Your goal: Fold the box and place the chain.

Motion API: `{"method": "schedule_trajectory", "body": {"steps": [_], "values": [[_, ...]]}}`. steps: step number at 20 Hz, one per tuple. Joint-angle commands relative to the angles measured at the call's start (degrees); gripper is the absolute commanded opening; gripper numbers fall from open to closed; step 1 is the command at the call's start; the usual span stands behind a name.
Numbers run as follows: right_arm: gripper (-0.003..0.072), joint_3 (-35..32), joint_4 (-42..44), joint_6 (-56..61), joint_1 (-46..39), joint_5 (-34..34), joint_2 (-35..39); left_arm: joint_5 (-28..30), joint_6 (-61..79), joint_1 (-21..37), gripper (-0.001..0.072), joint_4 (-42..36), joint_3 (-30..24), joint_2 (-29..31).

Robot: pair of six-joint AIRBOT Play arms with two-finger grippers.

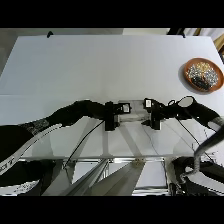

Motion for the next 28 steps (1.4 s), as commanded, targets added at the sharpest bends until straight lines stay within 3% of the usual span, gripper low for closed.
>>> {"method": "schedule_trajectory", "body": {"steps": [1, 10, 11, 12, 13, 22, 28], "values": [[0.0291, 0.02, 0.33, 0.0, 0.02, -0.15, 0.02, 0.02, 0.02, -0.02, 0.0152, 0.04, -0.04, -0.04], [0.0319, 0.02, 0.26, 0.11, 0.02, -0.07, 0.02, 0.02, 0.02, -0.02, 0.0152, 0.04, -0.04, -0.04], [0.0463, 0.02, 0.24, 0.28, 0.02, 0.02, 0.02, 0.02, 0.02, -0.02, 0.0152, 0.04, -0.04, -0.04], [0.0661, 0.02, 0.2, 0.31, 0.02, 0.02, 0.02, 0.02, 0.02, -0.02, 0.0152, 0.04, -0.04, -0.04], [0.0691, 0.02, 0.2, 0.85, 0.02, 0.04, 0.09, 0.02, 0.02, -0.02, 0.0152, 0.04, -0.04, -0.04], [0.069, 0.02, -10.69, 14.4, -0.42, 1.97, 5.68, 0.02, 0.02, -0.02, 0.0152, 0.04, -0.04, -0.02], [0.069, 0.04, -11.52, 17.25, -8.02, 5.77, 12.76, 0.04, 0.02, -0.02, 0.0152, 0.04, -0.04, -0.02]]}}
